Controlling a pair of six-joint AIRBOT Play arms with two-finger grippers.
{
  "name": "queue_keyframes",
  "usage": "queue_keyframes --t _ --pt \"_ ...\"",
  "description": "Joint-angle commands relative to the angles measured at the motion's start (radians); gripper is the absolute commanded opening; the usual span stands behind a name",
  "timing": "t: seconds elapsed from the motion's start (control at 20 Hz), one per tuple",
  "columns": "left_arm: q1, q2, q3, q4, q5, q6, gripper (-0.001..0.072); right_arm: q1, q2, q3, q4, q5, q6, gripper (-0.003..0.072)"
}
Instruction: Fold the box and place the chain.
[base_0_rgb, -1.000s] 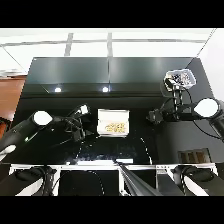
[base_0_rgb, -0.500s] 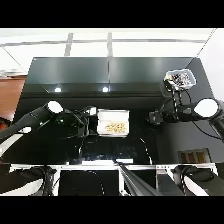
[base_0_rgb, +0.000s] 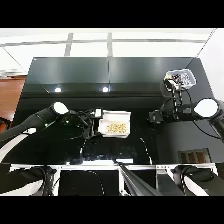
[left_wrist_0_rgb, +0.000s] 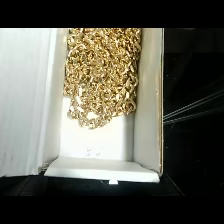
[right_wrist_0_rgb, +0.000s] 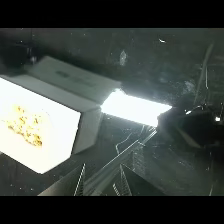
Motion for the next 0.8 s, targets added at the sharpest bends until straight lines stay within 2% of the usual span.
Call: queue_keyframes --t 0.0,0.25,0.75 --pt "-0.03 0.0 0.002 -0.004 0.006 0.002 0.0714 0.001 0.0 0.0 -0.001 -0.011 -0.005 0.0285" --pt "-0.083 0.0 0.002 -0.016 0.066 -0.055 0.0712 0.001 0.0 0.0 -0.001 -0.016 -0.01 0.0285" --pt "-0.083 0.0 0.002 0.032 0.056 -0.048 0.0689 0.001 0.0 0.0 -0.026 -0.036 -0.024 0.0285"
